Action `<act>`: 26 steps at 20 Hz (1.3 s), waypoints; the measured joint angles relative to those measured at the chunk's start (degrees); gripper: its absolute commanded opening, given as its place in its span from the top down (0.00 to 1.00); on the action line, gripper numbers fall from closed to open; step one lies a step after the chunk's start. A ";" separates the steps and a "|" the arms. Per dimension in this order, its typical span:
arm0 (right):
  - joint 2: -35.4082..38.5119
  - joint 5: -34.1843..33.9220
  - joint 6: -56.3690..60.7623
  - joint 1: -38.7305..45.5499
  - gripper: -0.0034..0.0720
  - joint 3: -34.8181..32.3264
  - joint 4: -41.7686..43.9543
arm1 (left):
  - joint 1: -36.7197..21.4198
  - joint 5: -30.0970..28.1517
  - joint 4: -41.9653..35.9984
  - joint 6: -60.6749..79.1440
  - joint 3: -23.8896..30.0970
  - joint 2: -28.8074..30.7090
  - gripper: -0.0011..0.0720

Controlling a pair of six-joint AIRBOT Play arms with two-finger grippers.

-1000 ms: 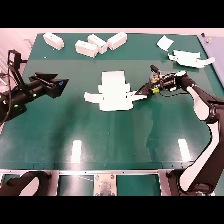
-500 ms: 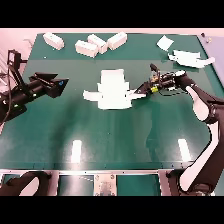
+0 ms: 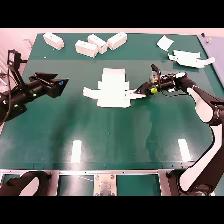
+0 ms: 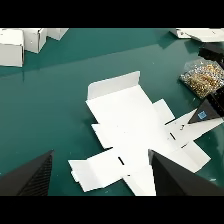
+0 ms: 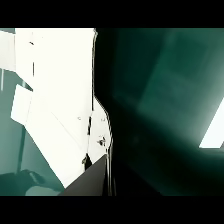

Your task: Fold the box and place the chain.

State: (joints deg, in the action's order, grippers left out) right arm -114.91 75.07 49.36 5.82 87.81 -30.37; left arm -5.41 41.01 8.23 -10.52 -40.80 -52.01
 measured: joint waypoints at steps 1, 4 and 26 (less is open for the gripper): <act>0.26 -0.37 -0.39 0.02 0.95 -0.44 0.72 | 0.00 0.00 -0.26 0.00 0.00 0.00 0.03; 0.72 -1.03 -1.16 0.02 0.95 -1.18 2.08 | 0.00 0.00 -0.74 0.00 0.00 0.00 0.03; 0.96 0.81 -1.53 -0.11 0.95 -1.27 -2.25 | 0.00 2.64 2.27 7.87 -4.09 -10.95 0.03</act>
